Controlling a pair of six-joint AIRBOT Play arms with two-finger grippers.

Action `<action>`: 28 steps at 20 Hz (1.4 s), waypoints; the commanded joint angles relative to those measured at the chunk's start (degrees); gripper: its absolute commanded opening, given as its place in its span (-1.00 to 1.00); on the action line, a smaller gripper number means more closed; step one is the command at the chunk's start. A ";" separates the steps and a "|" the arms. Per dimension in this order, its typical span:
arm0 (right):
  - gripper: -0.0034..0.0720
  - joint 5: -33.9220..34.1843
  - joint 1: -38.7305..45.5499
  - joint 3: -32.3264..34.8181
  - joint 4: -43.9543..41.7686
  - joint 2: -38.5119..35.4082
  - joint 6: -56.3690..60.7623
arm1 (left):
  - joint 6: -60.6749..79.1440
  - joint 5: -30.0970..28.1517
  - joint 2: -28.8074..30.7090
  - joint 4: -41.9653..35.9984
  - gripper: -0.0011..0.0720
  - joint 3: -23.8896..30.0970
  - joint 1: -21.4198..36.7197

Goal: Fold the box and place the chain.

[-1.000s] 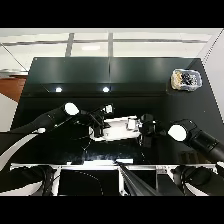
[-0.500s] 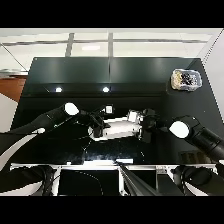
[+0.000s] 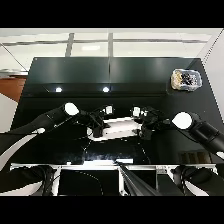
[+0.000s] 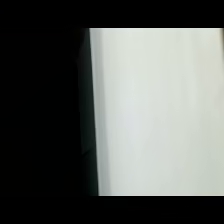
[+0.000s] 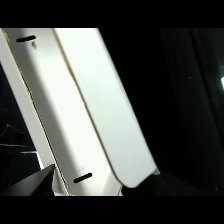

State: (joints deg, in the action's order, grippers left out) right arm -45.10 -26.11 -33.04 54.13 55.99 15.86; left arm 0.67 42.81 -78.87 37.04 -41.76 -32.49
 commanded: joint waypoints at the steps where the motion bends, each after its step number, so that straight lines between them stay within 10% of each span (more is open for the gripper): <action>1: 0.98 -2.05 0.42 0.00 -1.66 1.42 -4.42 | 0.02 -0.13 0.02 0.04 -0.90 -0.02 0.02; 28: 0.98 0.52 0.28 4.87 -9.77 9.38 -14.10 | 0.02 -0.42 -0.02 0.02 -0.90 -0.02 0.04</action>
State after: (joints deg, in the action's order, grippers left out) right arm -44.95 -25.80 -28.25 44.73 64.25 3.29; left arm 0.69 42.39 -78.85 37.08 -41.76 -32.49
